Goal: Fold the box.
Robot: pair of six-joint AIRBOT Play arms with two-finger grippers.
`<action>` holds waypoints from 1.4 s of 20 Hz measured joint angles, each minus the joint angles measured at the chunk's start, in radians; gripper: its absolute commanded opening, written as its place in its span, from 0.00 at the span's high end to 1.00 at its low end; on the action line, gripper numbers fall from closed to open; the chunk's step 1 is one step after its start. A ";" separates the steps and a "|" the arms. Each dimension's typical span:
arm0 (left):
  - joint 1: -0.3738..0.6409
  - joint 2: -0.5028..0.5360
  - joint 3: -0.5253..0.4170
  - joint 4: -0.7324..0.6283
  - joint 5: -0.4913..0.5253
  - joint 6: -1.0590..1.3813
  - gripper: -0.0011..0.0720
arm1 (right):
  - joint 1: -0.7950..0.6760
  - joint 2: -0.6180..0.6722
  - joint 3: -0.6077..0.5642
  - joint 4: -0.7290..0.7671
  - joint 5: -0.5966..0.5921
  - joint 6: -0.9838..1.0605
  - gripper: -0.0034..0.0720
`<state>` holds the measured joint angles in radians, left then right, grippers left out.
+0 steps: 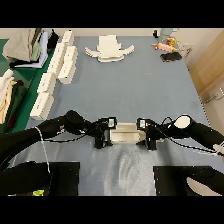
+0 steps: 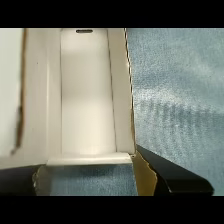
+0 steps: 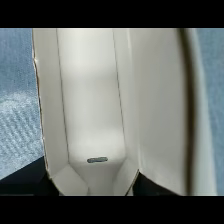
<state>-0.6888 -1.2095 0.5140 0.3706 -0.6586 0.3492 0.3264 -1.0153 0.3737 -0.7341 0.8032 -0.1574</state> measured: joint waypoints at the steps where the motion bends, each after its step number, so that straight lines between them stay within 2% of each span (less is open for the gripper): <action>1: -0.002 -0.002 0.000 0.000 0.003 0.000 0.03 | 0.000 0.000 0.000 0.000 0.000 0.000 0.28; 18: -0.031 -0.011 0.004 0.040 0.057 -0.077 0.03 | 0.000 0.000 0.000 0.001 0.000 0.003 0.28; 19: -0.034 -0.011 0.005 0.037 0.062 -0.077 0.08 | 0.000 0.000 0.000 0.001 0.000 0.003 0.28; 20: -0.036 -0.012 0.005 0.037 0.066 -0.077 0.32 | 0.000 0.000 0.000 0.001 0.000 0.002 0.28; 21: -0.037 -0.012 0.005 0.036 0.074 -0.076 0.40 | 0.000 0.000 0.000 0.001 0.000 0.003 0.28; 28: -0.040 -0.012 0.006 0.058 0.083 -0.125 0.40 | 0.000 0.000 0.000 0.001 0.000 0.002 0.28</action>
<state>-0.7292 -1.2217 0.5201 0.4290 -0.5755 0.2245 0.3264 -1.0153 0.3737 -0.7334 0.8032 -0.1558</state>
